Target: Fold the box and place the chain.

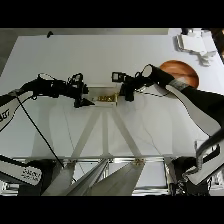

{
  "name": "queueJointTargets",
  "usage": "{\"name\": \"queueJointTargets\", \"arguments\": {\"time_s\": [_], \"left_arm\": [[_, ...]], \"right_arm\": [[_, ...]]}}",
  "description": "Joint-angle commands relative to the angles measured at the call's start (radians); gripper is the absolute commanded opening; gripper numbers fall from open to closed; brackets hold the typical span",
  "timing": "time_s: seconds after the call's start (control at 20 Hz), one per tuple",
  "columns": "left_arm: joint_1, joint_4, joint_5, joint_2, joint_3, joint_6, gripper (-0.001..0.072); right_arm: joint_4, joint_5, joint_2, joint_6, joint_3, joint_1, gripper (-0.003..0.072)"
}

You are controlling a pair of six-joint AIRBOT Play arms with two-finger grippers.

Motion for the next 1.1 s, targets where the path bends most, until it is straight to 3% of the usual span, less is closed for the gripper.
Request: {"name": "queueJointTargets", "arguments": {"time_s": [0.0,0.45,0.7,0.9,1.05], "left_arm": [[0.0,0.0,0.0,0.0,0.0,0.0,0.0375],[0.0,0.0,0.0,0.0,0.0,0.0,0.0375],[0.0,0.0,0.0,0.0,0.0,0.0,0.0375],[0.0,0.0,0.0,0.0,0.0,0.0,0.0375],[0.0,0.0,0.0,0.0,0.0,0.0,0.0375]], "right_arm": [[-0.106,0.072,0.025,0.12,-0.002,0.014,0.0013],[-0.063,0.152,0.319,0.235,-0.001,0.015,0.0011],[0.239,0.136,0.386,0.229,0.002,0.027,0.0011],[0.483,-0.022,0.386,0.169,0.006,0.065,0.0012],[0.583,-0.116,0.386,0.169,0.006,0.086,0.0011]]}}
